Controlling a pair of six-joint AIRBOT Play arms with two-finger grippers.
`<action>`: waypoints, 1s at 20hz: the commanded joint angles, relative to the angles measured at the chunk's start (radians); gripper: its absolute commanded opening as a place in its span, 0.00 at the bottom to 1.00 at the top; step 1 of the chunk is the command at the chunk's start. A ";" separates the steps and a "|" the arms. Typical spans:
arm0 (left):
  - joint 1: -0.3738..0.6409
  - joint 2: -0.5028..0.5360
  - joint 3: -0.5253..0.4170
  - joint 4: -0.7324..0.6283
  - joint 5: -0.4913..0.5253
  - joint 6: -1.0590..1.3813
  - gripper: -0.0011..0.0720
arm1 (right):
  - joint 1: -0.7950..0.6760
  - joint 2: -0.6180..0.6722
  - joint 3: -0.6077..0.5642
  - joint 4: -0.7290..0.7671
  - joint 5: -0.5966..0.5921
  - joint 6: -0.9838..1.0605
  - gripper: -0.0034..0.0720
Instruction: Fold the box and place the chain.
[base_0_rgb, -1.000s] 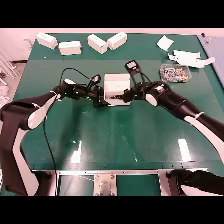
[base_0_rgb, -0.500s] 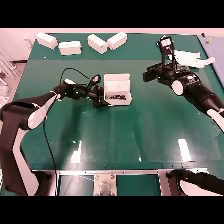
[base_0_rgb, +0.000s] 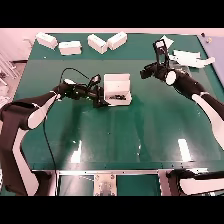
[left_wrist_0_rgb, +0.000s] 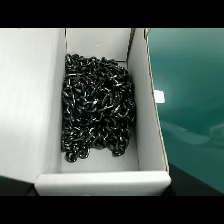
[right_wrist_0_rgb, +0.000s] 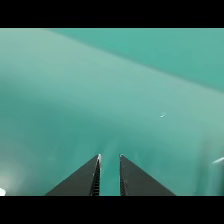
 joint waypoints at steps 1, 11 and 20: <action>0.000 0.000 0.000 -0.001 -0.004 0.000 0.75 | -0.043 -0.096 0.129 0.404 0.193 -0.414 0.24; 0.000 0.000 0.000 -0.001 -0.005 0.000 0.75 | -0.153 -0.375 0.375 0.970 0.834 -0.779 0.21; 0.000 0.000 0.000 -0.001 -0.004 0.000 0.75 | -0.126 -0.389 0.397 0.944 1.080 -0.809 0.22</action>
